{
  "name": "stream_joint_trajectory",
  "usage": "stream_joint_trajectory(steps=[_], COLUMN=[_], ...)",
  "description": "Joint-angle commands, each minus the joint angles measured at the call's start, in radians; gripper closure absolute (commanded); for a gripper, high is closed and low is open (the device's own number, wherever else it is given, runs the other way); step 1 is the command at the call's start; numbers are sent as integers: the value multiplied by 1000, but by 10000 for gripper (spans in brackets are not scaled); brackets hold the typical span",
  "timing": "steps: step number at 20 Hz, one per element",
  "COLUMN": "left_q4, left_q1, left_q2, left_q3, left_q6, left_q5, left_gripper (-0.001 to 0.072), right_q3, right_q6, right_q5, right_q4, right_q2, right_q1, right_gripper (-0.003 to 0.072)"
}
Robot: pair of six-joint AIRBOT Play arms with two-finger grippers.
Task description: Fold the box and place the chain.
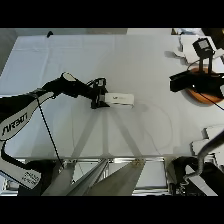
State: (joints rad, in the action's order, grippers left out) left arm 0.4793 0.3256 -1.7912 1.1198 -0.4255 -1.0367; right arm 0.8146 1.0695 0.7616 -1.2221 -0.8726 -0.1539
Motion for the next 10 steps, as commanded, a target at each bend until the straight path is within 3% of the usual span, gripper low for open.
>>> stream_joint_trajectory(steps=[1, 7, 8, 9, 10], left_q4=[0, 1, 1, 1, 1], left_q1=[2, 2, 2, 2, 2], left_q2=[0, 0, 1, 3, 13], left_q3=[0, 0, 0, 0, 0], left_q6=[0, 0, 1, 3, 10], left_q5=[1, -1, -1, -1, -5], left_gripper=[485, 500, 527, 699, 698], right_q3=[2, 2, 2, 2, 2], right_q6=[109, 109, 109, 109, 109], right_q5=[57, 57, 57, 57, 57], right_q4=[-166, -166, -166, -166, -166], right_q2=[12, 12, 12, 12, 12], right_q1=[-4, -4, -4, -4, -4], right_gripper=[677, 677, 677, 677, 677])
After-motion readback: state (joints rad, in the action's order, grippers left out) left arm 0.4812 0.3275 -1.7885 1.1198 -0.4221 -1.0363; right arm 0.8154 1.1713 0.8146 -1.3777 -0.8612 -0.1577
